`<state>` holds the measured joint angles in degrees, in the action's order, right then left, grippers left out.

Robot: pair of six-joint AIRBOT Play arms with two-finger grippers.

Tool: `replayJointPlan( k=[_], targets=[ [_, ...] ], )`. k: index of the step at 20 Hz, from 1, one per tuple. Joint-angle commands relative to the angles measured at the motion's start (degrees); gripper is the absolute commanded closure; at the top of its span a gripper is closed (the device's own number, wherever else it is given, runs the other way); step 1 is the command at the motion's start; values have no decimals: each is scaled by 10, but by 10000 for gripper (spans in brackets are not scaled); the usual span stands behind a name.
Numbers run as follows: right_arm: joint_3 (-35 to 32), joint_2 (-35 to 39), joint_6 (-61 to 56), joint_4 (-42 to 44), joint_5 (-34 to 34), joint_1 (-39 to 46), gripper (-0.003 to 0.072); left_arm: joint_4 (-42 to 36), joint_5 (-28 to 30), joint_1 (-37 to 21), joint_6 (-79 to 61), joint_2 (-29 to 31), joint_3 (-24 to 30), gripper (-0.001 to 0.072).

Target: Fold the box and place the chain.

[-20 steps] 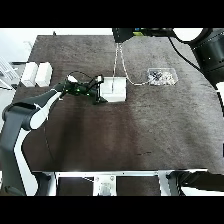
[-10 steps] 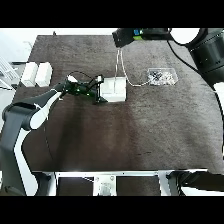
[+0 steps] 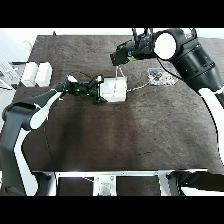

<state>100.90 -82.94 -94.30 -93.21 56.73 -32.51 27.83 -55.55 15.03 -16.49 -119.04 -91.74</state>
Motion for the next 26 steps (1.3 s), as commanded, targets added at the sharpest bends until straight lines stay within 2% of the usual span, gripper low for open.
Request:
replayJointPlan(
  k=[1, 5, 8, 12, 21, 26],
  targets=[
    [-13, 1, -13, -9, 29, -2, 675, 0, 0, -1, 0, 0, 0, 294],
    [-13, 5, -13, -103, 120, -1, 676, 0, 0, -1, 0, 0, 0, 294],
    [-13, 16, -29, -148, 126, -1, 676, 0, 0, -1, 0, 0, 0, 294],
    [-14, 20, -47, -125, 124, -3, 676, 0, 0, -1, 0, 0, 0, 295],
    [-71, 9, -47, -13, -37, -14, 676, 0, 0, -1, 0, 0, 0, 294],
    [-136, -44, -47, 37, -140, -19, 675, 0, 0, -1, 0, 0, 0, 294]
  ],
)
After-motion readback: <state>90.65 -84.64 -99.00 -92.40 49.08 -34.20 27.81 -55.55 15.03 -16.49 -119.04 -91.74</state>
